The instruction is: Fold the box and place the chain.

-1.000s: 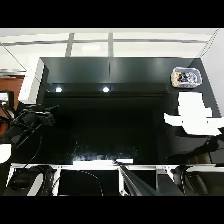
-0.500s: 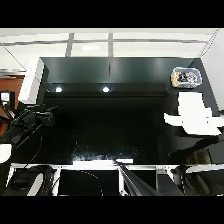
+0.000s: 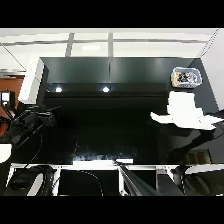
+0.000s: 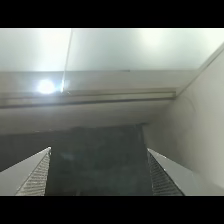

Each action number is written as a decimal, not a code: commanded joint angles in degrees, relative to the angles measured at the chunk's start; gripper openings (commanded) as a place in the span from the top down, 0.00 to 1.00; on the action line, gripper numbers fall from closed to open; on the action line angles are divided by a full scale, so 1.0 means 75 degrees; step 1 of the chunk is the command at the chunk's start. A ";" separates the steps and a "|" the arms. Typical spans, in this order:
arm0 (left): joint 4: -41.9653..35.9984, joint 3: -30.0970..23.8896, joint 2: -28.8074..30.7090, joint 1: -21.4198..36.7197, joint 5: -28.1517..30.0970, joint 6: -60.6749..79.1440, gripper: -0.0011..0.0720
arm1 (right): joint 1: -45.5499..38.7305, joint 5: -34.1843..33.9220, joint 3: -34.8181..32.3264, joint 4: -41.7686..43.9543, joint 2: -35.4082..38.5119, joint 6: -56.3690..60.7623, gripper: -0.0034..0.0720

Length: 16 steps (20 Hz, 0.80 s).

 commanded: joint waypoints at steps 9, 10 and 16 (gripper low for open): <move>-0.1652 -0.0003 -0.0012 -0.0003 -0.0609 -0.0096 0.02 | 0.3891 -0.2492 -0.2218 0.1641 0.2911 0.0542 0.94; -0.1743 -0.0003 -0.0017 -0.0003 -0.0647 -0.0134 0.02 | 0.4351 -0.3118 -0.2675 0.1734 0.3416 0.0726 0.94; -0.2142 -0.0003 -0.0099 -0.0012 -0.1792 -0.0111 0.02 | 0.7143 -0.5936 -0.5263 0.1722 0.6452 0.1512 0.94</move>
